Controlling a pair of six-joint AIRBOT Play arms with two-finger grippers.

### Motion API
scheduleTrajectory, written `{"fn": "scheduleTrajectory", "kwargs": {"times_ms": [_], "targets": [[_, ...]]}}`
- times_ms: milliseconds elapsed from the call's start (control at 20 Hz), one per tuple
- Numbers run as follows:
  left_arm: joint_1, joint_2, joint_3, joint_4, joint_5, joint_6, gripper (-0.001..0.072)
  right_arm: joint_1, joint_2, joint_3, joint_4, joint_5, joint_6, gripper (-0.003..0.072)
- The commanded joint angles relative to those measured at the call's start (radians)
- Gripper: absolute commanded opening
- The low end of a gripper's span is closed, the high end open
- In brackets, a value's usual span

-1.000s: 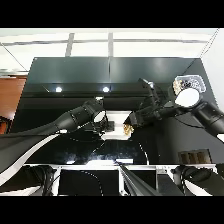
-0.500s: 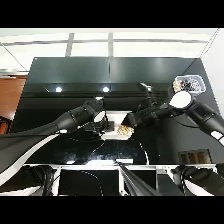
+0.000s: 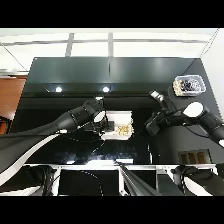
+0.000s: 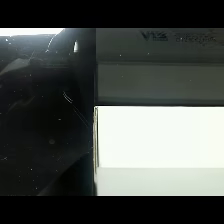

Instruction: Fold the box and place the chain.

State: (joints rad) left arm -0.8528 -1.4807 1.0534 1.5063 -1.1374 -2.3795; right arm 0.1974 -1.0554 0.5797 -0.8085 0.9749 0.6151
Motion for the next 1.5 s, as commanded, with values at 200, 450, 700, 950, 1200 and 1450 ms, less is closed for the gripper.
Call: {"fn": "scheduleTrajectory", "kwargs": {"times_ms": [200, 450, 700, 950, 1200, 1450], "targets": [[0.000, 0.000, 0.001, 0.000, -0.001, 0.000, 0.0030, 0.092, -0.065, -0.058, 0.059, -0.192, -0.655, 0.0720], [0.000, 0.000, 0.001, 0.000, -0.001, 0.001, 0.0030, 0.174, -0.119, -0.058, 0.161, -0.199, -0.819, 0.0720], [0.000, 0.000, 0.001, 0.000, -0.002, 0.000, 0.0030, 0.212, -0.137, -0.057, 0.165, -0.365, -0.860, 0.0720], [0.000, 0.000, 0.001, 0.000, -0.002, 0.000, 0.0030, 0.212, -0.167, -0.057, 0.187, -0.366, -0.860, 0.0720], [0.000, 0.000, 0.001, 0.000, -0.002, 0.000, 0.0030, 0.212, -0.172, -0.057, 0.214, -0.358, -0.843, 0.0563], [0.000, 0.000, 0.001, 0.000, -0.002, 0.000, 0.0030, 0.212, -0.171, -0.057, 0.206, -0.349, -0.746, 0.0026]]}}
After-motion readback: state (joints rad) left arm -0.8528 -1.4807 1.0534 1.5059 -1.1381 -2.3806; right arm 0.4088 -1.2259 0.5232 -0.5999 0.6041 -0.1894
